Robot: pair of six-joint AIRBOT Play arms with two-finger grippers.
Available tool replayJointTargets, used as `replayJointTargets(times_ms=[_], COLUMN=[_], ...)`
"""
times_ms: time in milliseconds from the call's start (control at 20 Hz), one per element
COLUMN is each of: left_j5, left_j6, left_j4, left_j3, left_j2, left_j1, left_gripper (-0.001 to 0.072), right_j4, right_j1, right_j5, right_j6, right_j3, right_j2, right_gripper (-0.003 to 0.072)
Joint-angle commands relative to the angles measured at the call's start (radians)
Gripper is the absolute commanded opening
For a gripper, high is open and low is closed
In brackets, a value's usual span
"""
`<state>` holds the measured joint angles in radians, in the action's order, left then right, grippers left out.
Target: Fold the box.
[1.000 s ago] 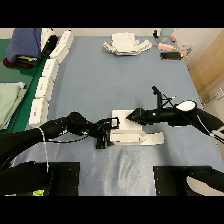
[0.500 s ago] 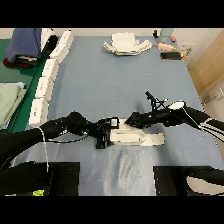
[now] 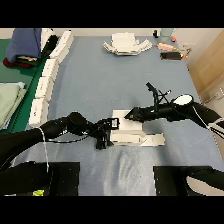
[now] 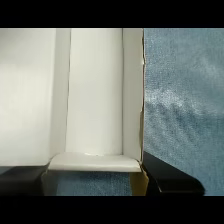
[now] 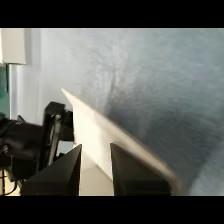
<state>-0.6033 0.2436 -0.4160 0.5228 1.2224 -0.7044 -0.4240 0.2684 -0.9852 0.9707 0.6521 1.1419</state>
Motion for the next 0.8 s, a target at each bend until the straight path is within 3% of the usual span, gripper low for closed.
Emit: replayJointTargets(times_ms=[0,250,350,400,450,600,650,750], left_j5=[0.002,0.002,0.002,0.002,0.002,0.002,0.002,0.002], left_j6=[-0.001,-0.001,-0.001,-0.001,-0.001,-0.001,-0.001,-0.001], left_j4=[0.0,0.001,0.0,0.001,0.001,0.001,0.001,0.001], left_j3=[0.0,0.0,0.0,0.0,0.0,0.0,0.0,0.0], left_j2=[0.0,0.0,0.0,0.0,0.0,0.0,0.0,0.0], left_j1=[0.0,0.0,0.0,0.0,0.0,0.0,0.0,0.0], left_gripper=[0.0477,0.0477,0.0477,0.0477,0.0477,0.0477,0.0477,0.0477], right_j4=[-0.12,-0.388,-0.489,-0.539,-0.597,-0.682,-0.69,-0.716], right_j1=[0.0,0.0,0.0,0.0,0.0,0.002,0.002,0.002], right_j5=[-0.09,-0.292,-0.341,-0.36,-0.365,-0.34,-0.302,-0.204], right_j6=[-0.002,-0.056,-0.069,-0.074,-0.074,-0.154,-0.205,-0.356], right_j3=[0.018,-0.001,-0.031,-0.048,-0.067,-0.121,-0.136,-0.159], right_j2=[-0.129,-0.347,-0.418,-0.443,-0.464,-0.495,-0.492,-0.475], right_gripper=[0.0271,0.0272,0.0417,0.0422,0.0471,0.049,0.0553,0.0569])
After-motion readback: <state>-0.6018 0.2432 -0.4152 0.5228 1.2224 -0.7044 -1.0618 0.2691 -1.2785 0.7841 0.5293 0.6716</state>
